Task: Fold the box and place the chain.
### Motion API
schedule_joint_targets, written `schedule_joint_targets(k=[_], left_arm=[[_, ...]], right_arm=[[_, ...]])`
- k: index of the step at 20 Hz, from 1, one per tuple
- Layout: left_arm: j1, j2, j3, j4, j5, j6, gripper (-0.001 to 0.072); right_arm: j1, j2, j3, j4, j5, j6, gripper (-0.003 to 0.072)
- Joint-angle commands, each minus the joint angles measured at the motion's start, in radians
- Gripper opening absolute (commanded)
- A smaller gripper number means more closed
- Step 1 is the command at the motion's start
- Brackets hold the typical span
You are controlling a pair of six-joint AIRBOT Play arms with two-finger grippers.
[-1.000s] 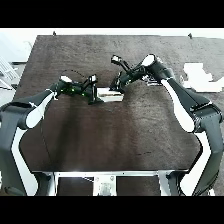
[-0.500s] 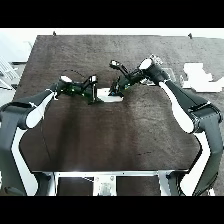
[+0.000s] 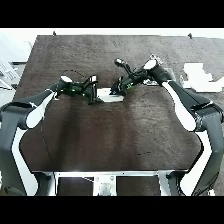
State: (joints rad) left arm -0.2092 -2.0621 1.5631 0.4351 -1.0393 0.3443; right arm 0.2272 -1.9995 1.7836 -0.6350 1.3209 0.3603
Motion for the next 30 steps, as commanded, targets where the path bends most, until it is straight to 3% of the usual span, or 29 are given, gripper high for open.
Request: schedule_joint_targets(k=[1, 3, 5, 12, 20, 26, 28, 30], left_arm=[[0.000, 0.001, 0.000, 0.001, -0.001, 0.001, 0.0412], [0.000, 0.001, 0.000, 0.001, -0.001, 0.001, 0.0412], [0.000, 0.001, 0.000, 0.001, -0.001, 0.001, 0.0412], [0.000, 0.001, 0.000, 0.001, -0.001, 0.001, 0.0412], [0.000, 0.001, 0.000, 0.001, -0.001, 0.000, 0.0412], [0.000, 0.001, 0.000, 0.001, 0.000, 0.001, 0.0412], [0.000, 0.001, 0.000, 0.001, 0.000, 0.001, 0.0412], [0.000, 0.001, 0.000, 0.001, 0.000, 0.001, 0.0412]], right_arm=[[-0.036, 0.001, 0.000, 0.093, -0.004, -0.003, 0.0251], [-0.039, 0.000, -0.001, 0.095, -0.005, -0.002, 0.0082], [-0.032, 0.000, -0.013, 0.093, -0.006, -0.002, 0.0009], [0.035, -0.019, -0.080, -0.108, -0.042, 0.081, 0.0008], [0.000, 0.097, -0.047, 0.086, -0.039, 0.051, 0.0008], [-0.006, 0.182, -0.051, 0.101, 0.011, 0.106, 0.0005], [-0.006, 0.260, -0.109, 0.100, 0.021, 0.135, 0.0004], [-0.009, 0.370, -0.233, 0.078, -0.042, 0.137, 0.0004]])
